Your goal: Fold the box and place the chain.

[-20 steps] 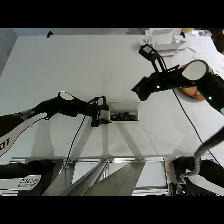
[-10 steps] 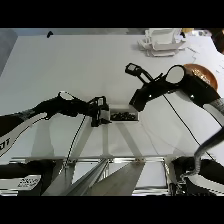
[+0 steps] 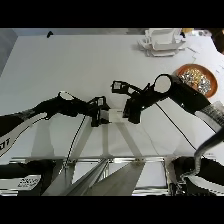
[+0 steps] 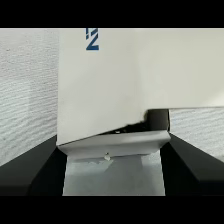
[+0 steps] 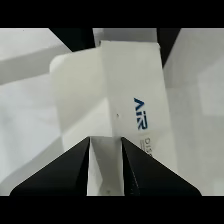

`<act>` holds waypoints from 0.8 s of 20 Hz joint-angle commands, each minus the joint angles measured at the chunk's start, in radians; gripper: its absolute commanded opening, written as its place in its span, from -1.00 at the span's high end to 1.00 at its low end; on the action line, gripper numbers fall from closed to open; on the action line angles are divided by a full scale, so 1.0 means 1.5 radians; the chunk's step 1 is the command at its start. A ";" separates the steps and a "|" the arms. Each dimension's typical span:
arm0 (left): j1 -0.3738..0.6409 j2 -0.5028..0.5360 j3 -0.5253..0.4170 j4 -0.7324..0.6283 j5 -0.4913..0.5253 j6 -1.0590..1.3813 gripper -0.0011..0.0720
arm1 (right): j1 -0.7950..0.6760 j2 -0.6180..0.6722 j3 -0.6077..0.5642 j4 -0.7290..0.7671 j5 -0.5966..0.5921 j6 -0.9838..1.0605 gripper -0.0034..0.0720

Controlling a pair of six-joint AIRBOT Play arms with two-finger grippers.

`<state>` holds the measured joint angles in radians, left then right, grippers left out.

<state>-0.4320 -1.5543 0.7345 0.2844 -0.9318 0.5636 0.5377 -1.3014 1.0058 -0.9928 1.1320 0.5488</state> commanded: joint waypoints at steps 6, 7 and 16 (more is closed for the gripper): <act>0.000 0.001 0.000 0.000 0.000 0.000 0.58 | 0.028 0.001 -0.001 -0.080 -0.042 -0.017 0.23; 0.000 0.001 0.000 0.000 0.000 0.000 0.58 | 0.028 0.001 -0.001 -0.092 -0.042 -0.017 0.13; 0.000 0.001 0.000 0.000 0.000 0.000 0.58 | 0.028 0.001 -0.001 -0.091 -0.072 -0.023 0.21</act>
<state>-0.4320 -1.5543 0.7345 0.2825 -0.9295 0.5610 0.5785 -1.3014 1.0054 -1.1221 1.0393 0.5179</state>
